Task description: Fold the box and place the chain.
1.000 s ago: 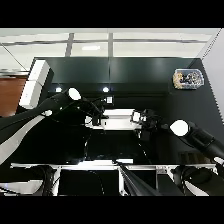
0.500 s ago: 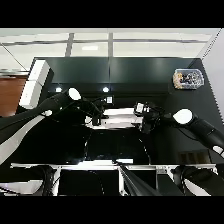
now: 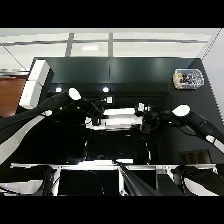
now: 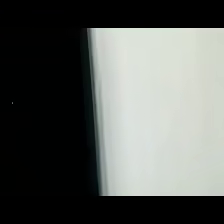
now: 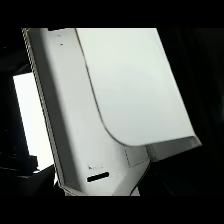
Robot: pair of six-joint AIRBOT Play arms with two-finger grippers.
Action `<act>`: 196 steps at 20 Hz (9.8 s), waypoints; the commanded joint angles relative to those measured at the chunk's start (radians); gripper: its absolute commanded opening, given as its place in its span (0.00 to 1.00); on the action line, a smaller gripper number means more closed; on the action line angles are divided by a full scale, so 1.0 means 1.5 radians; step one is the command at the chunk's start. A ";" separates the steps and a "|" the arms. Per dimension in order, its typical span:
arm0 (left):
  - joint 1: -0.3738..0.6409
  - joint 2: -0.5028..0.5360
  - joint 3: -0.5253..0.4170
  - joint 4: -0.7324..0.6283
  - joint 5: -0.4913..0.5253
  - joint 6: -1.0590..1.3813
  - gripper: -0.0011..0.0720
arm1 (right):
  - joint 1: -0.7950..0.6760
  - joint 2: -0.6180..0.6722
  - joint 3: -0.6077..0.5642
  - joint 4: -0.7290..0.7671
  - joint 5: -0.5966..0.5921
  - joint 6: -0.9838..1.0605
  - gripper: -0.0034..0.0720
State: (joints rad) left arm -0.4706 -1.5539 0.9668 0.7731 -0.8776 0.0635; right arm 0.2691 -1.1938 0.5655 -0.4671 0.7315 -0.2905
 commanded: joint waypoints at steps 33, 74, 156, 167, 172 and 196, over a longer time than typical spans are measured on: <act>-0.001 0.000 0.000 -0.017 0.001 0.000 0.05 | 0.038 -0.072 0.015 -0.058 -0.005 0.018 0.83; 0.036 0.182 -0.025 -0.091 -0.199 -0.390 0.05 | 0.055 -0.074 0.015 -0.090 -0.012 0.014 0.31; 0.343 0.267 -0.151 0.131 -0.198 -0.606 0.05 | 0.055 -0.074 0.014 -0.088 -0.014 0.014 0.31; 0.287 0.107 -0.301 -0.205 -0.115 -0.737 0.05 | 0.055 -0.074 0.014 -0.088 -0.014 0.014 0.31; 0.228 0.097 -0.242 -0.207 -0.121 -0.695 0.06 | 0.055 -0.074 0.014 -0.088 -0.014 0.014 0.31; 0.077 0.097 -0.049 -0.039 -0.176 -0.826 0.70 | 0.055 -0.074 0.014 -0.088 -0.014 0.014 0.31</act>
State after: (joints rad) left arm -0.3222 -1.4078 0.8604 0.6056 -1.1584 -1.0824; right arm 0.3504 -1.3041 0.5869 -0.5991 0.7094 -0.2699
